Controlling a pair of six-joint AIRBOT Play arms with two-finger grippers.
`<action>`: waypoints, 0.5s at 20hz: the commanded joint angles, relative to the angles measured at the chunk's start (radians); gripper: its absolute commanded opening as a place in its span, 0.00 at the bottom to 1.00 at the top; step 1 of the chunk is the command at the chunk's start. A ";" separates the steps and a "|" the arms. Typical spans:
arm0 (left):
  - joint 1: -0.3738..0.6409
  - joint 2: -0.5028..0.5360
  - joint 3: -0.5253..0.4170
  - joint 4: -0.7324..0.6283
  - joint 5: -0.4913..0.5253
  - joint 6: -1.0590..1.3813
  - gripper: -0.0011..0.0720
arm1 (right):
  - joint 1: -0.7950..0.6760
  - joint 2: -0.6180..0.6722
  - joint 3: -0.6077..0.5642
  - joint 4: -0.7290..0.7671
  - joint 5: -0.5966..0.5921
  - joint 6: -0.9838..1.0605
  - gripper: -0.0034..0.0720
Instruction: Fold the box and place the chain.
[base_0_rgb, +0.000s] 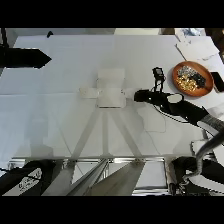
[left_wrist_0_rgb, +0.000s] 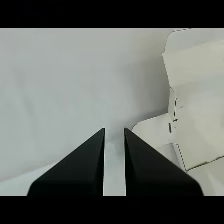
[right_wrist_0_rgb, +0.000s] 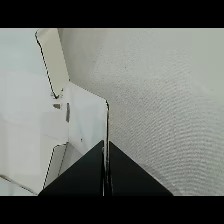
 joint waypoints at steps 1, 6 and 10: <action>-0.011 -0.012 0.000 -0.031 0.013 0.034 0.19 | 0.001 0.001 0.000 0.000 0.000 0.000 0.06; -0.116 -0.163 0.002 -0.193 0.092 0.213 0.10 | 0.001 0.001 0.000 0.000 0.000 0.000 0.06; -0.214 -0.365 0.116 -0.134 0.071 0.210 0.36 | 0.001 0.001 0.000 0.000 0.000 0.000 0.06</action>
